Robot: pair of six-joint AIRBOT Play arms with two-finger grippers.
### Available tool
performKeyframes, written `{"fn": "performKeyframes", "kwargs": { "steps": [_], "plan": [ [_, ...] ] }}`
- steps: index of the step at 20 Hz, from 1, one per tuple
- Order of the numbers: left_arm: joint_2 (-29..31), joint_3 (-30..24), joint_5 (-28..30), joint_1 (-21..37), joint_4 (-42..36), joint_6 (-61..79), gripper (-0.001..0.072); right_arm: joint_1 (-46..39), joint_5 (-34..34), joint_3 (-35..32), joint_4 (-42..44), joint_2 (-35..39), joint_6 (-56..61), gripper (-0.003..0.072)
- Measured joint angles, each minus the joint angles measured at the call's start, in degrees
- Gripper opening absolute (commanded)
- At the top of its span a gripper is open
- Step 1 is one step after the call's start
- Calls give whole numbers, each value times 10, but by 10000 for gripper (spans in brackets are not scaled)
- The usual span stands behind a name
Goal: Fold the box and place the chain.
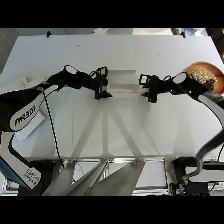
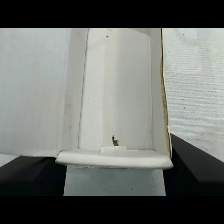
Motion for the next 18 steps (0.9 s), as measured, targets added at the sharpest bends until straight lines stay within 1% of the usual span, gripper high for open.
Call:
{"fn": "performKeyframes", "kwargs": {
  "steps": [5,7,9,11,13,15,16,18],
  "plan": [
    [0,0,0,0,0,0,426,2,-23,0,77,-14,-56,392],
    [0,0,0,0,0,0,426,8,-26,0,95,-15,-71,378],
    [0,0,0,0,0,0,426,17,-21,0,106,-16,-81,292],
    [0,0,0,0,0,0,426,23,-16,0,111,-17,-84,288],
    [0,0,0,0,0,0,426,26,-14,0,113,-17,-86,216],
    [0,0,0,0,0,0,426,28,-6,0,115,-17,-88,210],
    [0,0,0,0,0,0,426,29,-3,0,115,-16,-89,158],
    [0,0,0,0,0,0,426,30,2,0,116,-16,-90,154]
  ]
}}
